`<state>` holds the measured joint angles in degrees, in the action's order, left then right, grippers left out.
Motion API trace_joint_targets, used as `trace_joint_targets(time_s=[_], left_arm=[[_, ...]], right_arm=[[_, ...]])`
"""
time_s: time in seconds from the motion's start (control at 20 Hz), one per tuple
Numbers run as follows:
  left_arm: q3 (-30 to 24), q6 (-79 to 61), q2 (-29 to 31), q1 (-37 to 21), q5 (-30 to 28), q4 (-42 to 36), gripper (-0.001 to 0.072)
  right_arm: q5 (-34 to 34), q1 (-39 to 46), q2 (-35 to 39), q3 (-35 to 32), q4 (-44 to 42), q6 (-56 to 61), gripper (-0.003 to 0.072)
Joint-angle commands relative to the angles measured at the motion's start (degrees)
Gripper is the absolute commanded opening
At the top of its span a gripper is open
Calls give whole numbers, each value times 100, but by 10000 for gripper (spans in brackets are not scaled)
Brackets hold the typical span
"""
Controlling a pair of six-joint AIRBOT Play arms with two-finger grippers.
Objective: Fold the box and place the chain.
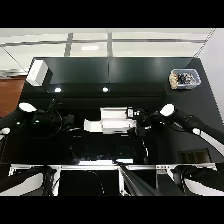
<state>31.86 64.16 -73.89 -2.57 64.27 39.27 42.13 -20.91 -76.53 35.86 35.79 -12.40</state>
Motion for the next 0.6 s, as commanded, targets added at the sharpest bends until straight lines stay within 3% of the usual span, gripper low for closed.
trace_joint_targets(time_s=[0.0, 0.2, 0.5, 0.55], left_arm=[[-35, -90, -586, 275, -409, -597, 26], [-31, -116, -691, 800, -662, -745, 26], [181, -743, -688, 944, -160, -1145, 30], [254, -758, -688, 944, -133, -1145, 85]], right_arm=[[2, -4, -4, 0, 0, 0, 182], [2, -4, -4, 0, 0, 0, 182], [2, -4, -4, 0, 0, 0, 182], [2, -4, -4, 0, 0, 0, 183]])
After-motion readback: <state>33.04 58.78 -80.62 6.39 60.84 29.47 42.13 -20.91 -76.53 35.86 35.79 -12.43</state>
